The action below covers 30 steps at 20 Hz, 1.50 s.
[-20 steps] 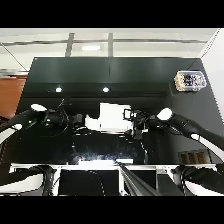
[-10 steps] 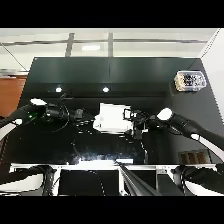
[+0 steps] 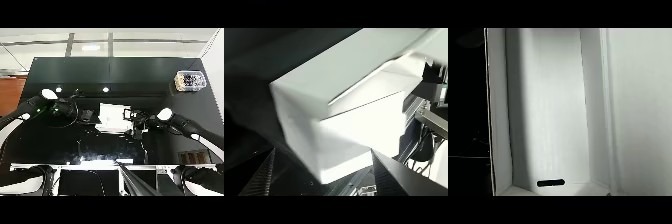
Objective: Fold the box and place the chain.
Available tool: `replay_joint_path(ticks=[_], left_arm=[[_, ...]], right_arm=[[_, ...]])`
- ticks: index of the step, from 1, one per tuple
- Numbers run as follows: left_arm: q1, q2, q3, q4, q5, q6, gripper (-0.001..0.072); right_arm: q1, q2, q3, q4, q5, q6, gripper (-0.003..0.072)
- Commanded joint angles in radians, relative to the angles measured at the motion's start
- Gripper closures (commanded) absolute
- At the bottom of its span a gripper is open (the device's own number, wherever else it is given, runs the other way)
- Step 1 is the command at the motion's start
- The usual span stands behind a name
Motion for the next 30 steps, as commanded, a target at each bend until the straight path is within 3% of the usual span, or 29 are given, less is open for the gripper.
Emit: replay_joint_path(ticks=[1, 6, 8, 11, 18, 30], left_arm=[[-0.051, 0.0, 0.055, 0.085, 0.012, -0.136, 0.0024], [-0.12, 0.0, 0.083, 0.151, 0.047, -0.296, 0.0034], [-0.152, 0.0, 0.1, 0.179, 0.068, -0.329, 0.0119], [-0.181, 0.0, 0.121, 0.195, 0.085, -0.371, 0.0119], [-0.277, 0.0, 0.174, 0.374, 0.11, -0.579, 0.0119], [-0.357, -0.007, 0.174, 0.563, 0.174, -0.79, 0.0119]], right_arm=[[0.001, 0.0, 0.0, 0.0, 0.0, 0.0, 0.0211], [0.001, 0.0, 0.0, 0.0, 0.0, 0.0, 0.021], [0.001, 0.0, 0.0, 0.0, -0.001, 0.0, 0.021], [0.001, 0.0, 0.0, 0.0, -0.001, 0.0, 0.0211], [0.001, 0.0, 0.0, 0.0, -0.001, 0.0, 0.021], [0.001, 0.0, 0.0, 0.0, -0.001, 0.0, 0.021]])
